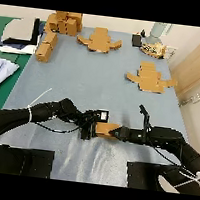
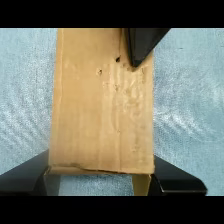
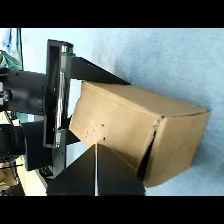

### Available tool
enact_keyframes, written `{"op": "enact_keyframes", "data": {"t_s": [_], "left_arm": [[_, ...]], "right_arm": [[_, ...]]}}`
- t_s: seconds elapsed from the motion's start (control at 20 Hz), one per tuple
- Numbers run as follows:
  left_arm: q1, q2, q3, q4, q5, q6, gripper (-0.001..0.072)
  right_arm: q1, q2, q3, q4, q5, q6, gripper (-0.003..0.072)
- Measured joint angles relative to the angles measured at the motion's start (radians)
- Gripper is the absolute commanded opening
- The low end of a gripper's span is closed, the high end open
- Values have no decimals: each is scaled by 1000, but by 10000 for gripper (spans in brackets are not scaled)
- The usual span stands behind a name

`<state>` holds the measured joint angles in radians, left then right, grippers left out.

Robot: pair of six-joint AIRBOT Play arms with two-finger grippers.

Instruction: Fold the box.

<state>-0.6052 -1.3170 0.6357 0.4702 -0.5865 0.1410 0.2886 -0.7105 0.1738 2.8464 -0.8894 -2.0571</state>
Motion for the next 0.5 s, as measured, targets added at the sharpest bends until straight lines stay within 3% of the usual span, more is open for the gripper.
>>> {"op": "enact_keyframes", "data": {"t_s": [0.5], "left_arm": [[0, 0, 0, 1, 0, 2, 488]], "right_arm": [[63, -54, 0, 0, 58, 0, 3]]}}
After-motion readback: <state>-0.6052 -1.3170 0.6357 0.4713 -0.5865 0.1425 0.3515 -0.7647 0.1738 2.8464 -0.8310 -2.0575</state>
